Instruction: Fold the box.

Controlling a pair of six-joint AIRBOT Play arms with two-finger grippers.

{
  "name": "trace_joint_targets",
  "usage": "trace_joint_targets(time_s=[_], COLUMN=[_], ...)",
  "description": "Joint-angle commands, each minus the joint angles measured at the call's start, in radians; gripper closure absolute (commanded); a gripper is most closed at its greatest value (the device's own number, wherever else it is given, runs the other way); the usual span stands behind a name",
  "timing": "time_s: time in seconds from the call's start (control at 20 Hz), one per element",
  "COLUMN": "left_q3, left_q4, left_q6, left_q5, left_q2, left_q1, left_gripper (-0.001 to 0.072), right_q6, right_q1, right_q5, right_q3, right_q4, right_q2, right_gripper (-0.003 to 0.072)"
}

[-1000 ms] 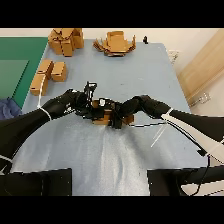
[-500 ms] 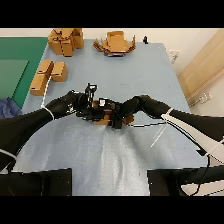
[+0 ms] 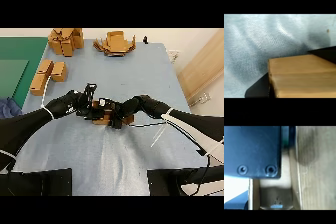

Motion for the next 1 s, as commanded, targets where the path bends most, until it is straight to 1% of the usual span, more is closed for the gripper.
trace_joint_targets(time_s=[0.0, 0.25, 0.3, 0.35, 0.4, 0.6, 0.65, 0.7, 0.75, 0.85, 0.95], left_q3=[0.000, 0.004, 0.006, 0.006, 0.005, 0.005, 0.005, 0.004, 0.002, 0.001, -0.001], left_q4=[-0.005, -0.004, -0.003, -0.004, -0.003, -0.003, -0.004, -0.008, -0.021, -0.065, -0.150], left_q6=[0.010, 0.050, 0.070, 0.070, 0.072, 0.123, 0.156, 0.200, 0.254, 0.401, 0.605], left_q5=[0.013, -0.004, -0.019, -0.032, -0.045, -0.060, -0.076, -0.097, -0.113, -0.151, -0.209], left_q2=[0.000, 0.005, 0.011, 0.021, 0.033, 0.079, 0.092, 0.104, 0.120, 0.150, 0.177], left_q1=[-0.004, -0.003, -0.002, 0.004, 0.010, 0.034, 0.046, 0.057, 0.070, 0.102, 0.138], left_gripper=[0.0693, 0.0688, 0.0543, 0.0312, 0.0293, 0.0291, 0.0290, 0.0248, 0.0157, 0.0155, 0.0154], right_q6=[-0.002, -0.001, -0.001, -0.001, -0.002, -0.001, -0.001, -0.001, -0.001, -0.001, -0.001], right_q1=[0.000, 0.000, 0.000, 0.000, 0.000, 0.000, 0.000, 0.000, 0.000, 0.000, 0.000], right_q5=[-0.002, -0.002, -0.002, -0.002, -0.002, -0.003, -0.003, -0.003, -0.003, -0.003, -0.003], right_q3=[0.000, 0.000, 0.000, 0.000, 0.000, 0.000, 0.000, 0.000, 0.000, 0.000, 0.000], right_q4=[-0.002, -0.001, -0.001, -0.001, -0.001, -0.001, -0.001, -0.002, -0.002, -0.001, -0.002], right_q2=[0.001, 0.001, 0.001, 0.001, 0.001, 0.001, 0.001, 0.001, 0.001, 0.001, 0.001], right_gripper=[0.0083, 0.0083, 0.0083, 0.0083, 0.0083, 0.0083, 0.0083, 0.0083, 0.0083, 0.0083, 0.0083])
